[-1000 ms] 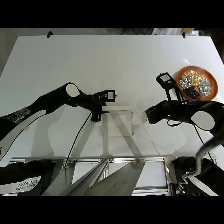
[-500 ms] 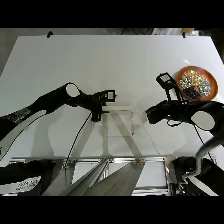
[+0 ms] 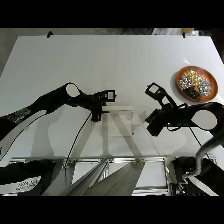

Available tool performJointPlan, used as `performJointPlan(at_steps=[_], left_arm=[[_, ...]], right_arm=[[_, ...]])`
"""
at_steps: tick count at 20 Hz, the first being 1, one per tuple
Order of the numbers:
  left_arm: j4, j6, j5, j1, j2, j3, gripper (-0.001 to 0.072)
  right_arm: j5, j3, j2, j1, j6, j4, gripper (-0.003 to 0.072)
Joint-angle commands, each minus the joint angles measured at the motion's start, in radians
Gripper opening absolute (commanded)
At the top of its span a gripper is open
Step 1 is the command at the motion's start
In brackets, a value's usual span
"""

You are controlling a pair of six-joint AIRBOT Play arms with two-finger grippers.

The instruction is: Fold the box and place the chain.

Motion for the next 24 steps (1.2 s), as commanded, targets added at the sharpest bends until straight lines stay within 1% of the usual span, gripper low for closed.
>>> performJointPlan(at_steps=[1, 4, 8, 10, 13, 15, 18, 21, 22, 23, 24], left_arm=[[0.0, 0.0, 0.0, -0.001, 0.0, 0.0, 0.001], [0.0, 0.0, 0.0, -0.001, 0.0, 0.0, 0.001], [-0.001, 0.0, 0.0, -0.001, 0.0, 0.0, 0.001], [-0.003, 0.0, 0.0, -0.001, 0.0, 0.0, 0.001], [-0.003, 0.0, 0.0, -0.001, 0.0, 0.0, 0.001], [-0.003, 0.0, 0.0, -0.001, 0.0, 0.0, 0.001], [-0.003, 0.0, 0.0, -0.001, 0.0, 0.0, 0.001], [-0.003, 0.0, 0.0, -0.001, 0.0, 0.0, 0.001], [-0.003, 0.0, 0.0, -0.001, 0.0, 0.0, 0.001], [-0.003, 0.0, 0.0, -0.001, 0.0, 0.0, 0.001], [-0.003, 0.0, 0.0, -0.001, 0.0, 0.0, 0.001]], right_arm=[[0.063, 0.0, 0.0, 0.051, -0.099, 0.034, 0.0016], [0.002, -0.004, 0.0, 0.172, -0.104, 0.026, 0.0016], [-0.073, -0.017, 0.0, 0.353, -0.1, -0.105, 0.0016], [-0.114, -0.063, 0.0, 0.411, -0.073, -0.165, 0.0016], [-0.145, -0.137, 0.0, 0.43, -0.025, -0.228, 0.0016], [-0.157, -0.165, 0.0, 0.43, -0.025, -0.248, 0.0016], [-0.241, -0.183, -0.005, 0.43, -0.035, -0.247, 0.0016], [-0.307, -0.184, -0.054, 0.43, -0.095, -0.246, 0.0021], [-0.319, -0.184, -0.08, 0.43, -0.103, -0.246, 0.0119], [-0.326, -0.184, -0.11, 0.43, -0.121, -0.246, 0.0242], [-0.338, -0.184, -0.145, 0.43, -0.15, -0.246, 0.0336]])
